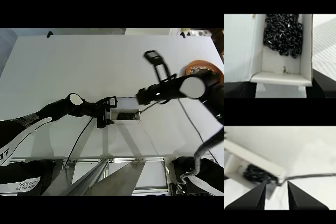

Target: Fold the box and place the chain.

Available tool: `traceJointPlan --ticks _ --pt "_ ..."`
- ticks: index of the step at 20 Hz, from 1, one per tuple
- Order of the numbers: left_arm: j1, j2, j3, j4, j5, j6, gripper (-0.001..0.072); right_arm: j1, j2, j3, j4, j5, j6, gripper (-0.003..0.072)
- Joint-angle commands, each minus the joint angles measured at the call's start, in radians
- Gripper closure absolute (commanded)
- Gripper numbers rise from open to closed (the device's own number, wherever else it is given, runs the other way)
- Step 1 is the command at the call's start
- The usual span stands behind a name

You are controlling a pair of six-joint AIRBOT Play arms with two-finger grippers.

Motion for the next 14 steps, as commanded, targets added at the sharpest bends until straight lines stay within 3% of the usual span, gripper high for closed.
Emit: traceJointPlan --ticks 1,3,6,14 --pt "0.0 0.0 0.0 0.0 0.0 0.0 0.0316 -0.163 0.001 0.001 -0.069 0.037 0.004 0.0395" --pt "0.0 0.0 0.0 0.0 0.0 0.0 0.0316 -0.237 -0.031 0.001 -0.089 0.048 0.026 0.0433" --pt "0.0 0.0 0.0 0.0 0.0 0.0 0.0316 -0.307 -0.097 -0.01 -0.089 0.046 0.026 0.0433" --pt "0.0 0.0 0.0 0.0 0.0 0.0 0.0316 -0.327 -0.321 -0.016 -0.089 -0.002 0.031 0.0423"
